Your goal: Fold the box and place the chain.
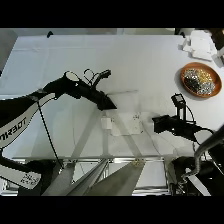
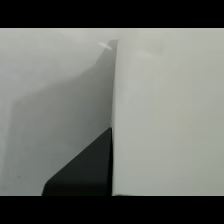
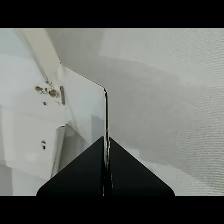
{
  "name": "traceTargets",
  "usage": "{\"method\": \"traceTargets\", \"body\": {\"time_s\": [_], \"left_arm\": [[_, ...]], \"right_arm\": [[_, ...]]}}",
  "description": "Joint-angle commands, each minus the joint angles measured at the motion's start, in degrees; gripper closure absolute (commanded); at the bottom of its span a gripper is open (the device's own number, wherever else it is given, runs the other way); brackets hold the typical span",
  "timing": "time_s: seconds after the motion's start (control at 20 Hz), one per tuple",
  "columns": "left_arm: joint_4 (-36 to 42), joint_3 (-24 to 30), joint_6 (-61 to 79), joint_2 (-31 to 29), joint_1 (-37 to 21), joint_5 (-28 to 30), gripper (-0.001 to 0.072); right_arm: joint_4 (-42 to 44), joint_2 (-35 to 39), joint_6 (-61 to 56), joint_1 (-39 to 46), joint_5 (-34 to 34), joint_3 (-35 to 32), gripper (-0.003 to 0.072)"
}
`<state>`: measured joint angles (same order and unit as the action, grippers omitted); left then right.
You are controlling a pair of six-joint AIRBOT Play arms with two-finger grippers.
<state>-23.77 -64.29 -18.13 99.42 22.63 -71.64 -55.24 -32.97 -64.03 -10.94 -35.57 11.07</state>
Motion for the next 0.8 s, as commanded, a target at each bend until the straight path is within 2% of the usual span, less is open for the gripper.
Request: {"method": "traceTargets", "body": {"time_s": [0.0,0.3,0.35,0.45,0.5,0.75], "left_arm": [[-1.5,0.0,0.2,0.0,0.0,1.0,0.0701],[-4.6,0.0,0.2,-1.7,0.0,0.0,0.0706],[-4.7,0.0,0.2,-2.8,0.0,0.2,0.0706],[-6.6,0.0,0.3,-5.9,0.0,1.4,0.0706],[-8.5,0.0,0.3,-7.8,0.0,2.0,0.0707],[-17.4,0.0,-4.3,-17.0,1.1,2.6,0.0711]], "right_arm": [[0.0,0.0,0.0,-0.1,-0.1,0.0,0.0671],[0.8,0.2,-0.1,-0.1,0.0,0.2,0.0665],[0.9,0.4,-0.1,-0.1,-0.4,0.8,0.0611],[0.8,0.8,-0.1,-0.1,-2.0,3.0,0.0395],[0.7,1.3,-0.1,0.0,-3.3,4.5,0.0359],[-4.7,5.4,-0.3,0.0,-12.2,13.0,0.0359]]}}
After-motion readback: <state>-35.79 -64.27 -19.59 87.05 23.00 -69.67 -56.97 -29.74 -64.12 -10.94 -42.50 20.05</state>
